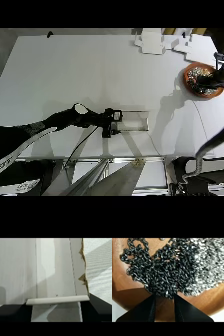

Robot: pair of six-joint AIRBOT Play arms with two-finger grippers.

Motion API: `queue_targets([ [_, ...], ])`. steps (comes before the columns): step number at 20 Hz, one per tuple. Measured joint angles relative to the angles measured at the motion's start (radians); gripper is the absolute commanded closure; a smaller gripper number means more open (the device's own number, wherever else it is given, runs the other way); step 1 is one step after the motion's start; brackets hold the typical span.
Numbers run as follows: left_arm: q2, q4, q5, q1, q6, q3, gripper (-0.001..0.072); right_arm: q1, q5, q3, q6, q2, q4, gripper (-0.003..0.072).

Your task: Fold the box and place the chain.

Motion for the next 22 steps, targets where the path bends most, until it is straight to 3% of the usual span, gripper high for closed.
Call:
queue_targets([
  [5,0.000,0.000,0.000,0.000,0.000,0.000,0.0438,-0.002,-0.023,0.001,0.002,-0.020,0.037,0.0469],
  [7,0.000,0.000,0.000,0.000,0.000,0.000,0.0438,-0.002,-0.026,0.001,0.003,-0.036,0.043,0.0573],
  [11,0.000,0.000,0.000,0.000,0.000,0.000,0.0438,-0.002,-0.047,0.001,0.003,-0.060,0.048,0.0594],
  [12,0.000,0.000,0.000,0.000,0.000,0.000,0.0438,-0.002,-0.051,0.001,0.003,-0.062,0.048,0.0665],
  [17,0.000,0.000,0.000,0.000,0.000,0.000,0.0438,-0.003,-0.036,0.000,0.003,-0.053,0.045,0.0664],
  [22,0.000,0.000,0.000,0.000,0.000,0.000,0.0438,-0.002,-0.022,0.001,-0.023,0.036,0.037,0.0665],
])
